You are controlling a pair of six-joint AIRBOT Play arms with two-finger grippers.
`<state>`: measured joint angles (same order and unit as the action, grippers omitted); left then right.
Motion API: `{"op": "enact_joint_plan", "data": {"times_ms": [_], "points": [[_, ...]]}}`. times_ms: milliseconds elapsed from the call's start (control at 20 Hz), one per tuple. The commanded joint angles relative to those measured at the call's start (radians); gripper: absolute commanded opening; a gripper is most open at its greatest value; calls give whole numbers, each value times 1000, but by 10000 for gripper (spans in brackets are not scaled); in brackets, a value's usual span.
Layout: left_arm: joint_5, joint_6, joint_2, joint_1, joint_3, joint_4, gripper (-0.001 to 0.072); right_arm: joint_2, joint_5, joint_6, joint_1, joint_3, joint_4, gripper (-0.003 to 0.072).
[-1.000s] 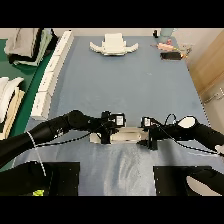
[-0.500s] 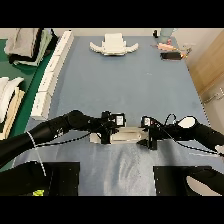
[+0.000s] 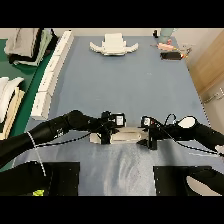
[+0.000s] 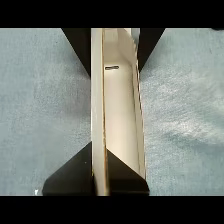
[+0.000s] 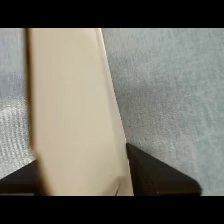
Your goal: Fold the box.
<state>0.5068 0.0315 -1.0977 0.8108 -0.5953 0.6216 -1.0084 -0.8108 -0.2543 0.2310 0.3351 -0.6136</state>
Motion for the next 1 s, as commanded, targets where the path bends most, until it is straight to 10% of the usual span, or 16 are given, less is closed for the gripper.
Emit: {"op": "enact_joint_plan", "data": {"times_ms": [0, 50, 350, 600, 700, 750, 950], "points": [[1, -21, 1, 0, 0, -2, 319, 0, 0, 0, -1, 1, 0, 525], [0, -52, 1, 0, 0, -2, 490, 0, 0, 0, -1, 1, 0, 525], [48, -299, 96, -26, 0, 158, 496, 0, 0, 0, -1, 1, 0, 525], [375, -830, 322, -96, 0, 492, 482, 0, 0, 0, -1, 1, 0, 525], [497, -1018, 394, -93, 0, 500, 85, 0, 0, 0, -1, 1, 0, 525], [541, -1098, 414, -84, 0, 484, 14, 0, 0, 0, -1, 1, 0, 525], [428, -1421, 371, 14, 0, 228, 13, 0, 0, 0, -1, 1, 0, 525]]}}
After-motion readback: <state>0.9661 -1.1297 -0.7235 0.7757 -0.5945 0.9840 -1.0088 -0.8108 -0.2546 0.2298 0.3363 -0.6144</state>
